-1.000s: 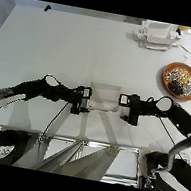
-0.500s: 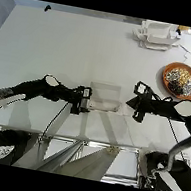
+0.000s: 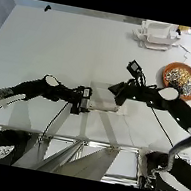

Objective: Fold the box and place the chain.

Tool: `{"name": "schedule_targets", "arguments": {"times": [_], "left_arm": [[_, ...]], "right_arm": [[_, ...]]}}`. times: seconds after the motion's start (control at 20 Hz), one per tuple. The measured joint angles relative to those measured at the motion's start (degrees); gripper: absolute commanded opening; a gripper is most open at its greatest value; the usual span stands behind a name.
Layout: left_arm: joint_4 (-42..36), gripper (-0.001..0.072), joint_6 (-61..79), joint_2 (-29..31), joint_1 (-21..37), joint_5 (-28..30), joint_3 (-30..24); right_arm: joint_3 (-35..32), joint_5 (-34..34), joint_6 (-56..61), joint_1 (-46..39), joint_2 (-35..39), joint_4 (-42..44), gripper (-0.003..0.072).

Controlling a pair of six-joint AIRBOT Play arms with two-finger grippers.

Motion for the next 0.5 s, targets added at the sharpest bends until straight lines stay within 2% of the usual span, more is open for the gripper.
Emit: {"name": "schedule_targets", "arguments": {"times": [0.2,0.5], "left_arm": [[0.0,0.0271,0.0,0.0,0.0,0.0,0.0],[0.0,0.0271,0.0,0.0,0.0,0.0,0.0]], "right_arm": [[3.1,-0.6,7.6,-0.1,-7.5,-4.1,0.0017],[4.2,0.2,12.6,-0.2,-10.1,-8.6,0.0017]]}}
